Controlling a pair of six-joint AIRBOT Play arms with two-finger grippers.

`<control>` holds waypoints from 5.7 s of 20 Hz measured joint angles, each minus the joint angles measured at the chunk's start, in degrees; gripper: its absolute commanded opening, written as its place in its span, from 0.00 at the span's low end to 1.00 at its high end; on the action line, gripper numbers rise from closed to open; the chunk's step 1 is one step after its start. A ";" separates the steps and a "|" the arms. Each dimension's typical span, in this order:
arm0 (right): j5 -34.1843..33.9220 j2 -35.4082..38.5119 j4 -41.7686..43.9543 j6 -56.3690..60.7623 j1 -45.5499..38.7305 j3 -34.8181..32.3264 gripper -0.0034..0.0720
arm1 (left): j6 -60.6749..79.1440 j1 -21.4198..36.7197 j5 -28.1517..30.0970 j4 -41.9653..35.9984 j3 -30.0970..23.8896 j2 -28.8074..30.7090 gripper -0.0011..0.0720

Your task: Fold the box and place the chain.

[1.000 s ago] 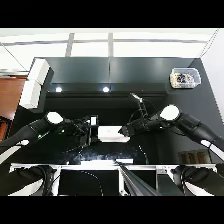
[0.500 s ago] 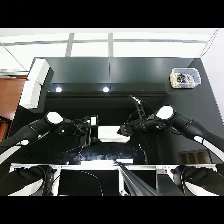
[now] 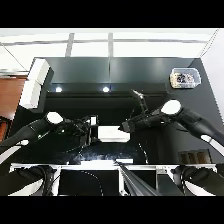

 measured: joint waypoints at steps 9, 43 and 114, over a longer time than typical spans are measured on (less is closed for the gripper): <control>15.45 16.11 -8.63 1.53 -19.04 2.51 0.06 | -12.04 0.48 -1.84 10.29 0.04 8.35 0.99; 14.78 19.19 -12.24 1.55 -29.55 2.62 0.06 | -32.98 -15.30 -5.14 15.45 20.41 -8.24 0.99; 18.67 21.05 -25.55 5.40 -29.35 15.02 0.05 | -70.90 59.39 -15.19 31.80 27.10 14.86 0.05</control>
